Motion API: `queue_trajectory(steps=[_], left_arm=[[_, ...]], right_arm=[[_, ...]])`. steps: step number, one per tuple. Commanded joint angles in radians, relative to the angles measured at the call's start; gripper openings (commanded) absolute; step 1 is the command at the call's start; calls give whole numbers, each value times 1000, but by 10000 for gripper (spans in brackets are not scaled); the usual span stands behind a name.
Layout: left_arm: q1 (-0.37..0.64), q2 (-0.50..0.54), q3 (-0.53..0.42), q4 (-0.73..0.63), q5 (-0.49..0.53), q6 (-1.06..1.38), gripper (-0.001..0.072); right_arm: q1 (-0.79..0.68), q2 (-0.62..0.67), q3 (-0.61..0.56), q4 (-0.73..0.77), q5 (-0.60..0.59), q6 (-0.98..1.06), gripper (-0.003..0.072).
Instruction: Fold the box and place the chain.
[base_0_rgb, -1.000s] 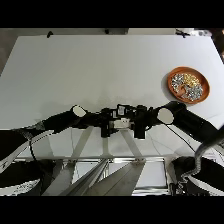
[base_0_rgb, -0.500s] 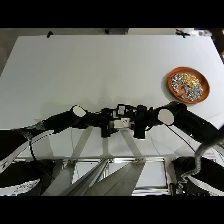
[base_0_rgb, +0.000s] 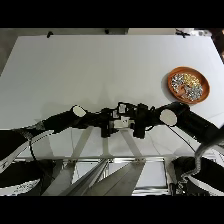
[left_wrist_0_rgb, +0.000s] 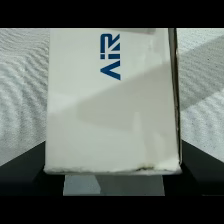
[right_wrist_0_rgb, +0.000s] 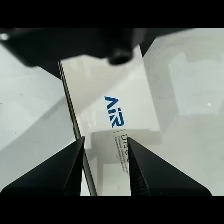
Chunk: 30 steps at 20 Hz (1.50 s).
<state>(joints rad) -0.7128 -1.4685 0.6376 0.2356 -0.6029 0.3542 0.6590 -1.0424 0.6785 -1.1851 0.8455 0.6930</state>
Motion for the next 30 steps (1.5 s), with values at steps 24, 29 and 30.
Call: queue_trajectory(steps=[24, 29, 30], left_arm=[[0, 1, 0, 0, -29, 1, 205], [28, 75, 0, 6, 0, -115, 2], [54, 119, 0, 19, 30, -189, 2]], right_arm=[[0, 431, -234, -294, 309, 1114, 17], [0, 431, -234, -294, 257, 1114, 17], [0, 431, -234, -295, 256, 1114, 17]])
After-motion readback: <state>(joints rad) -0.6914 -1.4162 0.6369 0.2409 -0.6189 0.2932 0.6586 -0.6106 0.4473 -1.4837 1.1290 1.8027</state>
